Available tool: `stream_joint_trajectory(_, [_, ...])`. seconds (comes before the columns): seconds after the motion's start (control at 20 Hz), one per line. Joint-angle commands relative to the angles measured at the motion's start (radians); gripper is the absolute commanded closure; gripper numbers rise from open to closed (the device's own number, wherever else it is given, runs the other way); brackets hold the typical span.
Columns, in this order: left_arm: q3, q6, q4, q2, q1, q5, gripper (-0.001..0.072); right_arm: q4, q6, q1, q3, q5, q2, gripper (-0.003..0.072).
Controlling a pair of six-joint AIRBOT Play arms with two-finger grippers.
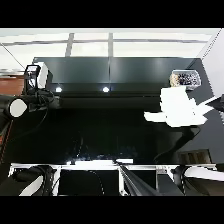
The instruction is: Fold the box and place the chain.
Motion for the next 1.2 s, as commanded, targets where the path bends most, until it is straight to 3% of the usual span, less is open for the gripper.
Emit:
stream_joint_trajectory(0.0, [0.0, 0.012, -0.073, -0.002, -0.002, 0.034, 0.0, 0.222, -0.025, 0.077, -0.203, -0.112, 0.184, 0.067])
stream_joint_trajectory(0.15, [-0.001, 0.092, -0.213, -0.002, -0.014, 0.036, 0.0001, 0.431, -0.124, 0.264, -0.426, -0.266, 0.35, 0.067])
stream_joint_trajectory(0.3, [-0.001, 0.11, -0.311, -0.002, -0.016, 0.036, 0.0002, 0.626, -0.175, 0.502, -0.628, -0.525, 0.525, 0.0671])
stream_joint_trajectory(0.4, [-0.001, 0.133, -0.354, -0.002, -0.016, 0.04, 0.0001, 0.676, -0.177, 0.648, -0.714, -0.677, 0.619, 0.0671])
stream_joint_trajectory(0.6, [-0.001, 0.232, -0.504, -0.015, -0.016, 0.039, 0.0001, 0.675, -0.175, 0.898, -0.795, -0.852, 0.717, 0.0671])
stream_joint_trajectory(0.8, [-0.001, 0.244, -0.64, -0.07, -0.029, -0.02, 0.0001, 0.661, -0.16, 1.128, -0.865, -1.072, 0.72, 0.0671])
stream_joint_trajectory(0.95, [-0.002, 0.266, -0.655, -0.115, -0.04, -0.018, 0.0001, 0.669, -0.155, 1.233, -0.872, -1.107, 0.72, 0.067])
stream_joint_trajectory(1.05, [0.0, 0.246, -0.686, -0.154, -0.025, -0.087, 0.0001, 0.669, -0.145, 1.264, -0.872, -1.117, 0.72, 0.067])
stream_joint_trajectory(1.15, [0.0, 0.247, -0.694, -0.184, -0.006, -0.092, 0.0001, 0.669, -0.145, 1.267, -0.872, -1.116, 0.72, 0.067])
